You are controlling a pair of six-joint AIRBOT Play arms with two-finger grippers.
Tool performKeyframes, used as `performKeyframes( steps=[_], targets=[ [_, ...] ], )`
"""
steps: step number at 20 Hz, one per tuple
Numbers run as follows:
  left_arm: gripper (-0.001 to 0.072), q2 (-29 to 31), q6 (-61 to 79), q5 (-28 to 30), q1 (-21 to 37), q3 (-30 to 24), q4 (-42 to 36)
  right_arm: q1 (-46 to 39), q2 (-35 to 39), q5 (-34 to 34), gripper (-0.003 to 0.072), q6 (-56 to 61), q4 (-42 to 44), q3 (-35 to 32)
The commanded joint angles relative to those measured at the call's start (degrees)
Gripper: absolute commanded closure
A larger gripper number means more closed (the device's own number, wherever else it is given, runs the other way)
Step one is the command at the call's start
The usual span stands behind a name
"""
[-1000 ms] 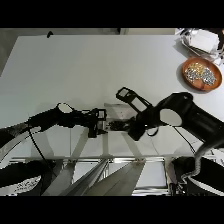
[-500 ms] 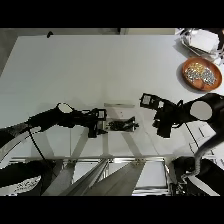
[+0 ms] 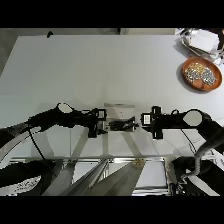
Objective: Fold the box and place the chain.
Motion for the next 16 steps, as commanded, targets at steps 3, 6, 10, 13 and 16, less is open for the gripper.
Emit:
performKeyframes(
  steps=[3, 6, 10, 13, 16],
  targets=[
    [0.0499, 0.0, 0.02, 0.0, 0.0, -0.02, 0.0, -0.22, -6.73, -3.02, 0.0142, -19.45, 11.32, -1.14],
    [0.0499, 0.0, 0.02, 0.0, 0.0, -0.02, 0.0, -0.2, -9.01, -2.97, 0.0146, -21.03, 12.83, -1.14],
    [0.0499, 0.0, 0.02, 0.0, 0.0, -0.02, 0.0, 1.9, -11.04, -3.87, 0.0167, -20.98, 14.75, -1.14],
    [0.0499, 0.0, 0.02, 0.0, 0.0, -0.02, 0.0, 3.1, -12.15, -7.5, 0.0167, -20.76, 14.73, -1.14],
    [0.0499, 0.0, 0.02, 0.0, 0.0, -0.02, 0.0, 2.93, -12.15, -9.68, 0.0202, -17.55, 14.73, -1.11]
  ],
)
